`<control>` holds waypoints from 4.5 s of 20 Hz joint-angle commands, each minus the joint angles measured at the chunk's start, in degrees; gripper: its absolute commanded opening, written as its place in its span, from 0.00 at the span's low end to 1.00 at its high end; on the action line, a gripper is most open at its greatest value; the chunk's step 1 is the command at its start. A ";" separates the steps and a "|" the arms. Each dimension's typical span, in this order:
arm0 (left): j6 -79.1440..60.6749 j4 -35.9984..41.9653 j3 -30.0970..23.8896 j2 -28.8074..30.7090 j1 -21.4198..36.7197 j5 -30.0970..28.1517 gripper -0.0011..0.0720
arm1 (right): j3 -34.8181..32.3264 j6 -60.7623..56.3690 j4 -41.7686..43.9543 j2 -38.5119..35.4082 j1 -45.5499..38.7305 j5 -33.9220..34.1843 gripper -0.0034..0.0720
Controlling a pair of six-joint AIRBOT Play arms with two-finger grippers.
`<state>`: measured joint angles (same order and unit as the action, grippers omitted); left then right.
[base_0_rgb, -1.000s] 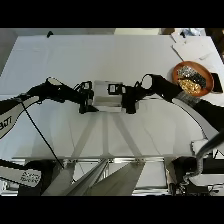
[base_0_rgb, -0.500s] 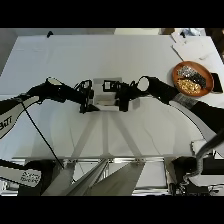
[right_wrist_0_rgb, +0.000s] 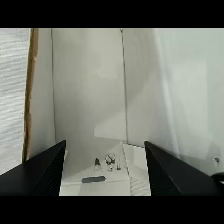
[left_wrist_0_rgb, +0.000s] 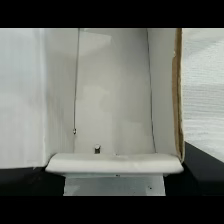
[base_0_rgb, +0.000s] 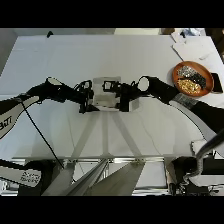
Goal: Fold the box and place the chain.
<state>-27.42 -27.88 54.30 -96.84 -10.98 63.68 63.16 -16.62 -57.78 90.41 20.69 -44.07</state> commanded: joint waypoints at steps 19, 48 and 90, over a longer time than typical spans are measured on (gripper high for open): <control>0.02 0.00 0.00 -0.02 0.04 -0.02 0.54 | 0.00 -21.75 -12.55 -20.31 -0.55 -0.94 0.06; 0.02 0.00 0.00 -0.02 0.04 -0.02 0.54 | -20.52 -38.60 26.43 -11.23 -10.82 2.27 0.10; 0.02 0.00 0.00 -0.02 0.04 -0.04 0.54 | -20.41 -45.97 16.94 -17.75 -3.17 12.57 0.69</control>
<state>-27.42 -27.86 54.28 -96.84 -10.98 63.66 42.72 -62.46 -40.38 72.75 16.38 -31.81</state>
